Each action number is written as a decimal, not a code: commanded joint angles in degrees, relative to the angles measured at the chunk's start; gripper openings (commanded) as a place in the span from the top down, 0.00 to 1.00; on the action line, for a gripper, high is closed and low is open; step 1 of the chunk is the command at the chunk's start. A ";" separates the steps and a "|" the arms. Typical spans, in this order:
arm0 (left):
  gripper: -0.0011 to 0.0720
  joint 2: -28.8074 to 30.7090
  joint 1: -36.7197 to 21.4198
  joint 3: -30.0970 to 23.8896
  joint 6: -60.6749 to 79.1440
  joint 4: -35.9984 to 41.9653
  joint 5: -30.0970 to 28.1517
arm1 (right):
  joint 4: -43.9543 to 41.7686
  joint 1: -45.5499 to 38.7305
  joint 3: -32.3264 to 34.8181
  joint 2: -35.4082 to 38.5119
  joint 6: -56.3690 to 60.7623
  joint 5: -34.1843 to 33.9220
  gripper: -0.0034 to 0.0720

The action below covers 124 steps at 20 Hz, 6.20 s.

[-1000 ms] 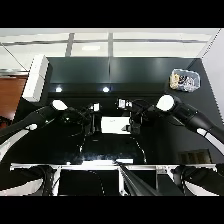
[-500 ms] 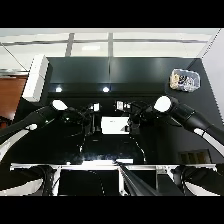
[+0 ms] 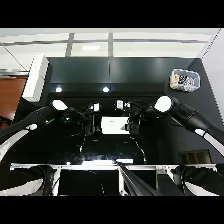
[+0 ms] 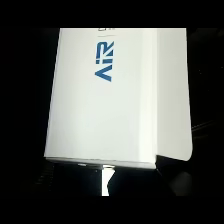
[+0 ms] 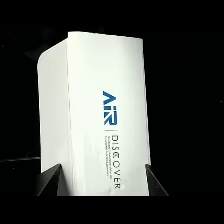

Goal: Fold the box and place the chain.

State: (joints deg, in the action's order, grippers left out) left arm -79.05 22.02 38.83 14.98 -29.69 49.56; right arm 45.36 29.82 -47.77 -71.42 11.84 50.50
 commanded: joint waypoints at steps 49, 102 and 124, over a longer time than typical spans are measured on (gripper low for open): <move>0.33 -0.02 0.02 0.04 0.02 -0.02 0.00 | 5.51 3.21 1.64 4.02 2.95 -4.98 0.67; 0.33 -0.02 0.02 0.04 0.02 -0.02 0.00 | 5.05 3.15 1.64 4.79 7.04 -3.63 0.69; 0.33 -0.02 0.02 0.04 0.02 -0.02 0.00 | 5.49 0.02 1.60 10.27 20.44 1.22 0.69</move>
State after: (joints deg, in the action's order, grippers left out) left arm -79.02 22.02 38.85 14.98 -29.71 49.60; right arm 51.03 31.27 -46.13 -63.22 25.67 50.11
